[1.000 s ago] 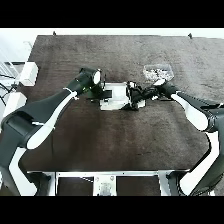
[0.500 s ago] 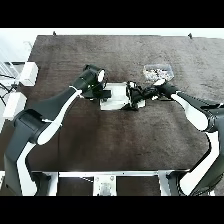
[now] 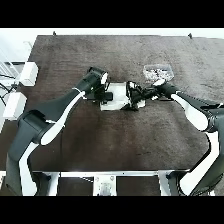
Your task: Fold the box and place the chain.
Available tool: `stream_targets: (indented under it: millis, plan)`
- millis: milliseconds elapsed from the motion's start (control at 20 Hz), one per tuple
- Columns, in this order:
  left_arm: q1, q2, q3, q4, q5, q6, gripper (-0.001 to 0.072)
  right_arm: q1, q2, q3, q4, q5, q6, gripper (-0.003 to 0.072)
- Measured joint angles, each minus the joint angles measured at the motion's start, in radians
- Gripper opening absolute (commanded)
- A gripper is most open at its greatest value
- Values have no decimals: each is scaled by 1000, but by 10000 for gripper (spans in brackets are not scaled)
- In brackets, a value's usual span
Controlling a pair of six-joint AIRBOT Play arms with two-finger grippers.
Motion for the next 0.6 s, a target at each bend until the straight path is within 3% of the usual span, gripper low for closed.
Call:
stream_targets:
  millis: [250, 300, 350, 400, 600]
  plan:
    - [-3, -1, 0, 3, -2, -3, 206, 1, 0, 0, 0, 0, 0, 597]
    - [-3, -1, 0, 4, -2, -3, 124, 1, 0, 0, 0, 0, 0, 596]
    - [-3, -1, 0, 4, -1, -3, 109, 1, 0, 0, 1, 0, 0, 596]
    - [-4, -1, 0, 4, -1, -4, 36, 1, 0, 0, 1, 0, 0, 596]
    - [-3, -2, 0, 9, 6, -5, 22, 0, 0, 0, -1, -2, 0, 596]
